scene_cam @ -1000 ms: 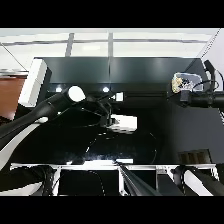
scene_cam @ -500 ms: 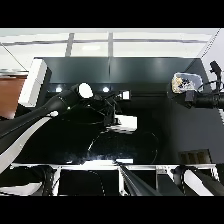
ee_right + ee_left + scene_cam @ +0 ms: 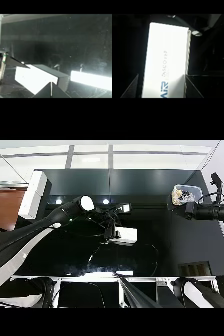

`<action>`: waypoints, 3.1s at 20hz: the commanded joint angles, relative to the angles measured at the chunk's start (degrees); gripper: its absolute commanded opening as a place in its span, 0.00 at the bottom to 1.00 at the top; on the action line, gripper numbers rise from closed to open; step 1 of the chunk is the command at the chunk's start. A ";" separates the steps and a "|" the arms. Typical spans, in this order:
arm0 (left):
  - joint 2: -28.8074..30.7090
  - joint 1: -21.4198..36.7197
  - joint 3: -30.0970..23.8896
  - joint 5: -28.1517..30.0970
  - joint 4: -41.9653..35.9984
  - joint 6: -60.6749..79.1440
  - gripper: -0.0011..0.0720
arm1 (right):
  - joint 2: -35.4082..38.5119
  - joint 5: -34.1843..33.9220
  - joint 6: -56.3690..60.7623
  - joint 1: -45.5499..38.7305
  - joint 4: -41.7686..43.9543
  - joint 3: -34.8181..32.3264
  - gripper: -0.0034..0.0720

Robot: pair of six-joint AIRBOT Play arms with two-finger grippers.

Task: Fold the box and place the chain.

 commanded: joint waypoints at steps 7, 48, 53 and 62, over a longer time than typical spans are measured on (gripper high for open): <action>-0.24 -0.55 0.04 -1.16 -1.49 0.15 0.99 | 0.02 -0.39 0.02 -0.04 0.02 0.07 0.08; 29.11 67.17 -18.43 -14.86 28.06 -48.13 0.09 | 0.02 0.76 -1.44 -0.04 -0.02 0.07 0.08; 29.03 78.29 -18.97 -8.90 26.73 -43.60 0.09 | 0.02 -0.20 -1.46 -0.02 -0.02 0.04 0.08; 21.86 78.60 -18.97 -2.89 18.91 -27.21 0.09 | 0.02 -2.51 -1.70 0.04 -0.02 0.04 0.08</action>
